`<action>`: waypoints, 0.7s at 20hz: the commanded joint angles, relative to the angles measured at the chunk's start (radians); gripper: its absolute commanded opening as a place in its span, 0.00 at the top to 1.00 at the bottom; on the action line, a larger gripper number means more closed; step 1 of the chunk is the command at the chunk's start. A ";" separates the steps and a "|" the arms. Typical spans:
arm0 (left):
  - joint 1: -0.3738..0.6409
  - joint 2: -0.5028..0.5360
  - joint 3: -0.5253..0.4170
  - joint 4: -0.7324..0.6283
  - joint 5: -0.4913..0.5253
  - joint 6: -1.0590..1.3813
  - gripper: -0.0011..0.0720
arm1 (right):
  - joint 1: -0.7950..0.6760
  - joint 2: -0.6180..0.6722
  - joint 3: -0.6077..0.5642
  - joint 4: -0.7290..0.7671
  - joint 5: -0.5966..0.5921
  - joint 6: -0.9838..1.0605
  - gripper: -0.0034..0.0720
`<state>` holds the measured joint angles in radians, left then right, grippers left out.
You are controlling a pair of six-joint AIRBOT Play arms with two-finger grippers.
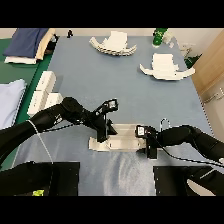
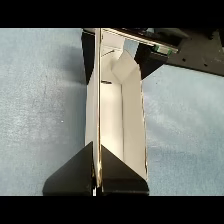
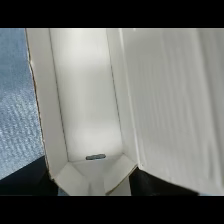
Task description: Fold the box.
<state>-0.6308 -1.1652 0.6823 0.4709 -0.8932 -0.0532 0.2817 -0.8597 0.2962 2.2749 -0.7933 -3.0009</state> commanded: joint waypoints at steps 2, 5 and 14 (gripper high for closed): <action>0.001 0.001 0.000 0.000 0.001 0.000 0.97 | 0.000 0.001 0.000 -0.001 0.000 0.000 0.32; 0.001 0.001 0.000 0.000 0.001 0.000 0.97 | 0.000 0.001 0.000 -0.001 0.000 0.000 0.32; 0.001 0.001 0.000 -0.031 0.000 0.000 0.97 | 0.000 0.001 0.000 -0.013 0.000 0.001 0.32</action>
